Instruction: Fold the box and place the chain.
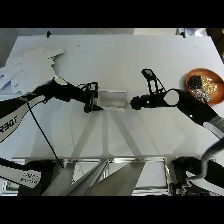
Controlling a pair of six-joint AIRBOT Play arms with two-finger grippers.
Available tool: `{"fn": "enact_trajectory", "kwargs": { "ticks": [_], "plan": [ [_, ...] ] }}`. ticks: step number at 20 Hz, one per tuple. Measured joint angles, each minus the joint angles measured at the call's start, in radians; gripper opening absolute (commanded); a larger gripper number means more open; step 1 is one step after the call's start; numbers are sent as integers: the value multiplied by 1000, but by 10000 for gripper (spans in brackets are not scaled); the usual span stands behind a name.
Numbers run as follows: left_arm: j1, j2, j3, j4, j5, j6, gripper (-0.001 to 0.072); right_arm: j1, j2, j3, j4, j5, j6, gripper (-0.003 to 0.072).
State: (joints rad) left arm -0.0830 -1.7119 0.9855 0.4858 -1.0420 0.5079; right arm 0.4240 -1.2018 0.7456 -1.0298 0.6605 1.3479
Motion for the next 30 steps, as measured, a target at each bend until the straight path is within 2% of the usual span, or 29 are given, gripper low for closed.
{"fn": "enact_trajectory", "kwargs": {
  "ticks": [1,2,4,5,12,24,25,26,28,29,30],
  "plan": [
    [0,0,0,0,0,0,336,0,1,0,15,1,-16,326],
    [0,0,0,0,0,0,336,0,2,0,25,0,-32,405],
    [0,0,0,1,-1,0,336,0,2,0,24,1,-50,434],
    [0,0,0,1,-1,0,336,0,2,0,14,3,-56,485],
    [0,0,0,1,-2,0,336,0,2,0,-26,20,-22,492],
    [0,0,0,1,-2,0,336,60,10,0,89,-31,-11,480],
    [0,0,0,1,-2,0,336,64,23,0,88,-32,-12,468],
    [0,0,0,1,-2,0,336,67,42,0,82,-33,-13,408],
    [0,0,0,1,-2,0,336,67,101,0,41,-26,-13,379],
    [0,0,0,1,-2,0,336,59,138,0,11,-11,-13,334],
    [0,0,0,1,-2,0,336,43,171,0,-14,8,-14,199]
  ]
}}
